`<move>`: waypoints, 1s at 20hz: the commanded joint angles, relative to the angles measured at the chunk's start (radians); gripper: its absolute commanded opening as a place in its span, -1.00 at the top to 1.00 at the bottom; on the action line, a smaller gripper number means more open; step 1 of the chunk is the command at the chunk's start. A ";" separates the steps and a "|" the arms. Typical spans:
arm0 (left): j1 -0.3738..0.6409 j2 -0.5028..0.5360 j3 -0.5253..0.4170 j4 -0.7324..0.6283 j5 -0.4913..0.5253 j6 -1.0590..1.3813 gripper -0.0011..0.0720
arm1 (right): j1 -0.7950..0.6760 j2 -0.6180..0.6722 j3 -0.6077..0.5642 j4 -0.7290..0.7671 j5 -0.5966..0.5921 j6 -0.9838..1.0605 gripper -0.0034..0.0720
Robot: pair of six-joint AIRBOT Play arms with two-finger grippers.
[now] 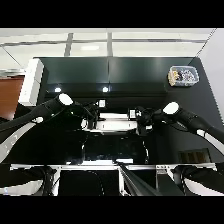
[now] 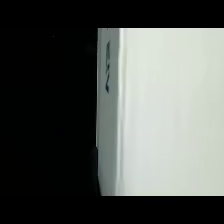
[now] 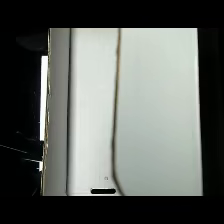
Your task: Fold the box and place the chain.
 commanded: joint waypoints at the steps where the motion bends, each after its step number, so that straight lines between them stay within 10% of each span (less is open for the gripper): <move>1: 0.001 0.000 0.000 0.001 0.000 -0.001 0.90 | -0.011 -0.002 -0.026 0.002 -0.006 0.000 -0.98; 20: 0.000 0.000 0.000 0.001 0.001 -0.001 0.90 | 0.019 -0.038 -0.026 -0.010 -0.074 0.032 -0.98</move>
